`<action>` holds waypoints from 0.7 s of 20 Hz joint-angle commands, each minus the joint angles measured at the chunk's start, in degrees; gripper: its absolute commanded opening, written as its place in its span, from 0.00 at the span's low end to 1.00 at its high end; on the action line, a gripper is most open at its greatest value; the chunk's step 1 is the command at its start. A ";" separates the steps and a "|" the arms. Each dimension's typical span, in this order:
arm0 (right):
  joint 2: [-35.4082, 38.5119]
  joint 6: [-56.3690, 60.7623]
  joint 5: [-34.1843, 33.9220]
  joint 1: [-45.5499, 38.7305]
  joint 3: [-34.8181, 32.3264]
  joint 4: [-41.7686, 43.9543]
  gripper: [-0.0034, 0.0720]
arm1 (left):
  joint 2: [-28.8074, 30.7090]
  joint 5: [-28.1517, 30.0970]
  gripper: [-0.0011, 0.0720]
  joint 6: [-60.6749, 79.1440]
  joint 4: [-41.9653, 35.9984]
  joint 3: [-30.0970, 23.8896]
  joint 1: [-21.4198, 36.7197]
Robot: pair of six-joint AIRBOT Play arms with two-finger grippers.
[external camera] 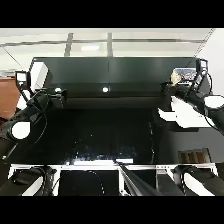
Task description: Fold the box and place the chain.
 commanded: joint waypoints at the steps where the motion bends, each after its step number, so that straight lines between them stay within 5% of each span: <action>1: -1.62 5.88 -3.37 -3.80 1.16 -8.13 1.00 | 0.09 -6.03 0.98 0.31 0.74 2.10 0.72; 4: -3.23 25.31 2.71 -19.98 9.07 -26.01 1.00 | 0.11 -19.32 0.98 0.24 0.72 5.09 2.97; 8: -13.14 43.06 25.83 -41.59 24.83 -50.93 1.00 | -0.39 -28.26 0.98 -0.04 0.68 5.62 3.69; 10: -18.27 42.97 36.72 -49.40 28.44 -51.34 1.00 | -0.66 -27.89 0.98 0.02 0.72 5.38 3.69; 14: -25.14 15.19 47.69 -54.64 28.96 -29.29 1.00 | -0.87 -26.47 0.98 0.00 0.70 5.11 3.69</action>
